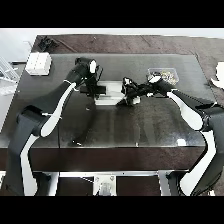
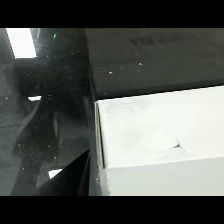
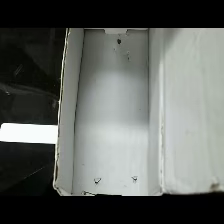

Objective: Fold the box and place the chain.

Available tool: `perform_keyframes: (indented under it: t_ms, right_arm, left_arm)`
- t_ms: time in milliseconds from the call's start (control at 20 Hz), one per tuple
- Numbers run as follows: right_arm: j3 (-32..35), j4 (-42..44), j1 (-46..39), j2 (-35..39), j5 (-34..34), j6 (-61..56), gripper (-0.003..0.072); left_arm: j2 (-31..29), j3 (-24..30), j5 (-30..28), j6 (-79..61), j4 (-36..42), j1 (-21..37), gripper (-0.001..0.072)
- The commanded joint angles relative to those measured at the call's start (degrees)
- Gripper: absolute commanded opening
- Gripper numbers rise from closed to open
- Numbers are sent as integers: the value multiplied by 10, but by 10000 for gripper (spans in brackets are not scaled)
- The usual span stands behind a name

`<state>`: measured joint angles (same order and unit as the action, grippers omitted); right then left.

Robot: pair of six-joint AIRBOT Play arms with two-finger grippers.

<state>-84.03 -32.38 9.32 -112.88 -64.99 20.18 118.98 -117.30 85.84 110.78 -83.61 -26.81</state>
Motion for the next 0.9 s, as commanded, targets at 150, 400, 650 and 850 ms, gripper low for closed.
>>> perform_keyframes:
  t_ms: [150,400,650,850]
  right_arm:
    - [0,0,0,0,0,0,496]
    - [0,0,0,0,0,0,496]
    - [0,0,0,0,0,0,496]
    - [0,0,0,0,0,0,496]
  left_arm:
    - [2,-9,4,2,-2,-3,178]
    - [2,-9,3,1,-3,-4,51]
    - [2,-8,-5,-7,-3,-4,21]
    - [2,-8,-12,-9,0,-4,205]
